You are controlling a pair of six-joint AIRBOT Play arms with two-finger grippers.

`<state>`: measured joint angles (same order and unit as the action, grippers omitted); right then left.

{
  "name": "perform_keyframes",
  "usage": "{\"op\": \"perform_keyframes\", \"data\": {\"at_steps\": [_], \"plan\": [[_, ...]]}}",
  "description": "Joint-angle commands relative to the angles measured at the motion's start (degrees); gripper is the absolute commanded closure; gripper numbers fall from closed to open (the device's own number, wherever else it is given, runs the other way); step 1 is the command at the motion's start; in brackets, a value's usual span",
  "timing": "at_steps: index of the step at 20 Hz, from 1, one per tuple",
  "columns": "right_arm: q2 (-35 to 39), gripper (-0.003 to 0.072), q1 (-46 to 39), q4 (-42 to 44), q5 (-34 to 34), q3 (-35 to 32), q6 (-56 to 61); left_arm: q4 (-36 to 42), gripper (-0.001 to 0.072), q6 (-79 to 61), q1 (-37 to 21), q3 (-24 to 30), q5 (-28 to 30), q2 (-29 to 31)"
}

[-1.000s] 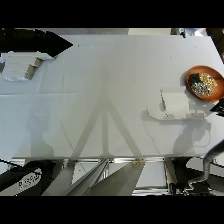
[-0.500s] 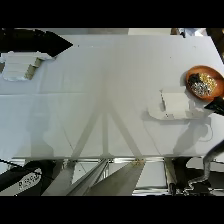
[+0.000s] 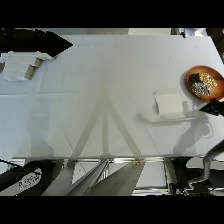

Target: Fold the box and place the chain.

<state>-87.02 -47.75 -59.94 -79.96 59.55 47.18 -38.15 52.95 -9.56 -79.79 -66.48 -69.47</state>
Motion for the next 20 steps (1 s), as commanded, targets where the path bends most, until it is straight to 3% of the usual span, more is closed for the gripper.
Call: {"op": "perform_keyframes", "data": {"at_steps": [1,7,13,20], "plan": [[-0.1,0.0669,1.5,12.9,-3.7,0.0,-5.7,0.0,0.0008,0.0,0.0,0.0,0.0,0.0],[-0.1,0.0669,19.8,19.9,2.1,0.0,-7.7,0.0,0.0008,0.0,0.0,0.0,0.0,0.0],[-0.1,0.067,42.5,38.2,21.1,0.0,-14.4,0.0,0.0008,0.0,0.0,0.0,0.0,0.0],[-0.1,0.067,58.4,47.0,43.0,0.0,-25.3,0.0,0.0008,0.0,0.0,-0.1,0.0,0.0]]}}
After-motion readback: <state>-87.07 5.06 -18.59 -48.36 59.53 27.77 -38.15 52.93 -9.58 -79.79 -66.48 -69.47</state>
